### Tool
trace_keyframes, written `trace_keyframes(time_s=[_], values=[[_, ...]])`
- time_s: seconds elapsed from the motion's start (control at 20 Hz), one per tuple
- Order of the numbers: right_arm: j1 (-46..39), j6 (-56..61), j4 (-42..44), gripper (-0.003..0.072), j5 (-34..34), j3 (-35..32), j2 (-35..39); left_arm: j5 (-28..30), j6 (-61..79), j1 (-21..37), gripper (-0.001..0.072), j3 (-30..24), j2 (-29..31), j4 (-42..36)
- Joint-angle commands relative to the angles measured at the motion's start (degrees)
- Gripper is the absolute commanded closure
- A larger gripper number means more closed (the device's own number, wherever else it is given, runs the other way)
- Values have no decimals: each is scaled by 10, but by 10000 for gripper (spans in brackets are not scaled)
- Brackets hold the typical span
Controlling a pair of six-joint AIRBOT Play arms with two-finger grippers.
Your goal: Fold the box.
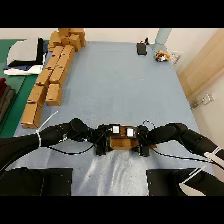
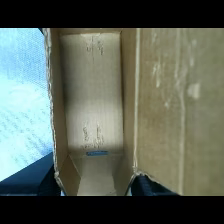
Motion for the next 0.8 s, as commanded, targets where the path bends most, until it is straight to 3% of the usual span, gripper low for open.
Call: trace_keyframes(time_s=[0.0, 0.75], values=[[0, 0, 0, 243, 0, 0, 0, 3, 0, 0, 186, 0, 0, 0], [0, 0, -4, 244, -10, 0, 0, 3, 0, 0, 187, 0, 0, 0]])
